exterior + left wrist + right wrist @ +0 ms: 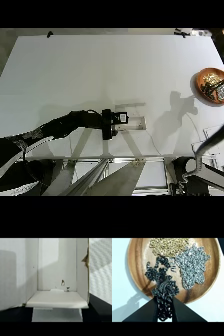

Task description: Fold the box and place the chain.

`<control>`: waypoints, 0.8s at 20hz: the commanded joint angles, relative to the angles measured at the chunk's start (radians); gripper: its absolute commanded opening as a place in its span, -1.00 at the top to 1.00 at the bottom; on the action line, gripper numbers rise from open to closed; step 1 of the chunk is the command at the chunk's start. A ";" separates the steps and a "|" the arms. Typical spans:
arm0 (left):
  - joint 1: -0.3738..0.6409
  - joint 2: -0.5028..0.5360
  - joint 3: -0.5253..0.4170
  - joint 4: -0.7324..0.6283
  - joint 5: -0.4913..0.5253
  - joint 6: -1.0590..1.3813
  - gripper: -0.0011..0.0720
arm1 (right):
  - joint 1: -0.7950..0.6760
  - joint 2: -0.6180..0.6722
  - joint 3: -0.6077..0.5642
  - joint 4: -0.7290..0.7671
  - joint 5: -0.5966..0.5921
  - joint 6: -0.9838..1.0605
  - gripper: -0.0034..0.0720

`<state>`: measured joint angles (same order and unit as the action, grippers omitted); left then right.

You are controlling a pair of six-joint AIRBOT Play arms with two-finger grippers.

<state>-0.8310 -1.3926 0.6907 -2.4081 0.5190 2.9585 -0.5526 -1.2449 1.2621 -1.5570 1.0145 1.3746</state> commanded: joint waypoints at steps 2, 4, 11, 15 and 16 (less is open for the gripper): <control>0.000 0.000 0.000 0.000 0.000 0.000 0.22 | 0.001 0.138 0.001 0.188 0.119 -0.082 0.87; 0.000 0.000 0.000 0.000 0.000 0.000 0.22 | 0.001 0.192 0.001 0.272 0.176 -0.117 0.87; 0.000 0.000 0.000 0.000 0.000 0.000 0.22 | 0.001 0.340 0.000 0.445 0.343 -0.180 0.86; 0.000 0.000 0.000 0.000 0.000 0.000 0.22 | 0.056 0.418 -0.039 0.486 0.424 -0.179 0.87; 0.000 0.000 0.000 0.000 0.000 0.000 0.22 | 0.089 0.445 -0.069 0.489 0.417 -0.179 0.87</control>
